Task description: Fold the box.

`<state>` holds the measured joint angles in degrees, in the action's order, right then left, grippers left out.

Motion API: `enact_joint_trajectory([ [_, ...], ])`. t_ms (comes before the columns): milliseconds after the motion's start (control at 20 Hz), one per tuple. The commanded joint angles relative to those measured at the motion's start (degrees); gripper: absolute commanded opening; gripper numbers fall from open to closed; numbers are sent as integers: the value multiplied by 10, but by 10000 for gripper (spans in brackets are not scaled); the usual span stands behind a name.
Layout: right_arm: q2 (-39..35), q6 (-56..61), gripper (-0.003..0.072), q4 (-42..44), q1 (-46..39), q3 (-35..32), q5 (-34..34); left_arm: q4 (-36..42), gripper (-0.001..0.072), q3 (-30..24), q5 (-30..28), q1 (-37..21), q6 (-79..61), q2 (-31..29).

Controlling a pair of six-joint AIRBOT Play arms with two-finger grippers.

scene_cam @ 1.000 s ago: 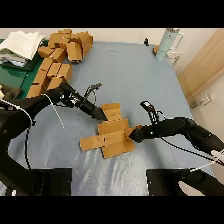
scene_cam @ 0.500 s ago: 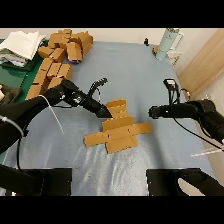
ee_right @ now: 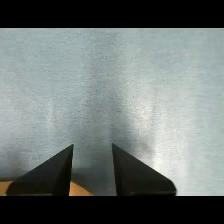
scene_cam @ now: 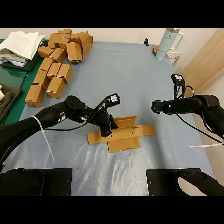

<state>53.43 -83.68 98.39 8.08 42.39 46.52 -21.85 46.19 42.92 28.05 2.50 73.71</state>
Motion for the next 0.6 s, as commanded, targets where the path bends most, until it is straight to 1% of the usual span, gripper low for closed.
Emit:
enact_joint_trajectory([
  [0, 7, 3, 361, 19, -1, 1, -2, 0, 8, -21, -57, 29, -48, -9],
  [100, 7, 3, 361, 24, -1, 1, -2, -1, 8, -21, -70, 28, -50, -9],
  [450, 7, 3, 361, 27, 2, 1, -2, 3, 10, -20, -68, 18, -90, 0],
  [500, 7, 3, 354, 28, 2, 1, -2, 6, 10, -20, -64, 14, -90, 5],
  [550, 7, 3, 312, 28, 2, 1, -2, 12, 10, -20, -60, 11, -91, 10],
])
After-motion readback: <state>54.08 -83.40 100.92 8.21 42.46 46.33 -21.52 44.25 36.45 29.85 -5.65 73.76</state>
